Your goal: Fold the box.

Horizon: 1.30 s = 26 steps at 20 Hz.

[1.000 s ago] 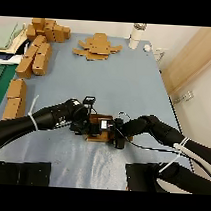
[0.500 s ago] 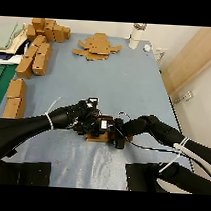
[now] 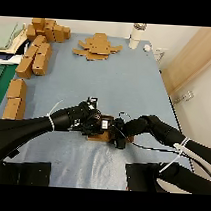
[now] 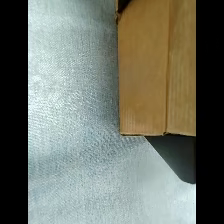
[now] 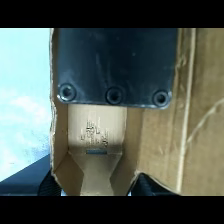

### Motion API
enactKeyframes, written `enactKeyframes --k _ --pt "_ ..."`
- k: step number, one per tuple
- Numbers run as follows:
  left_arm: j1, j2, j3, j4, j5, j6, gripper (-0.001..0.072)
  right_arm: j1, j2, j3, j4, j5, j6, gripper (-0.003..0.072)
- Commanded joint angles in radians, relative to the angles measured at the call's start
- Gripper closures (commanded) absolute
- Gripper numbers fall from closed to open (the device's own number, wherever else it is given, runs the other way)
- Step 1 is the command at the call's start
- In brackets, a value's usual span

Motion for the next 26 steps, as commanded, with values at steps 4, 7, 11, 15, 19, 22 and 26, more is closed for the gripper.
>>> enactKeyframes --k 4,7,11,15,19,22,26 --pt "-0.001 0.001 0.008 -0.024 0.002 0.005 0.0664 0.001 -0.001 0.0 0.002 0.001 -0.002 0.0171" --pt "0.007 0.001 0.035 -0.027 -0.067 0.0 0.0324 0.001 -0.001 0.0 0.002 0.002 -0.002 0.0171" --pt "0.028 0.001 0.075 -0.045 -0.146 0.002 0.0324 0.001 -0.001 0.0 0.002 0.0 -0.002 0.0171" --pt "0.108 0.0 0.089 -0.167 -0.245 0.023 0.0324 0.001 -0.001 0.0 0.003 0.001 -0.002 0.0171" --pt "0.256 0.0 0.089 -0.396 -0.315 0.196 0.0324 0.001 -0.001 0.0 0.003 0.001 -0.002 0.0171" --pt "0.408 0.0 0.089 -0.537 -0.333 0.315 0.0324 0.001 -0.001 0.0 0.003 0.001 -0.002 0.0171" --pt "0.576 0.0 0.089 -0.671 -0.353 0.548 0.0324 0.001 -0.001 0.0 0.002 0.001 -0.002 0.0171"
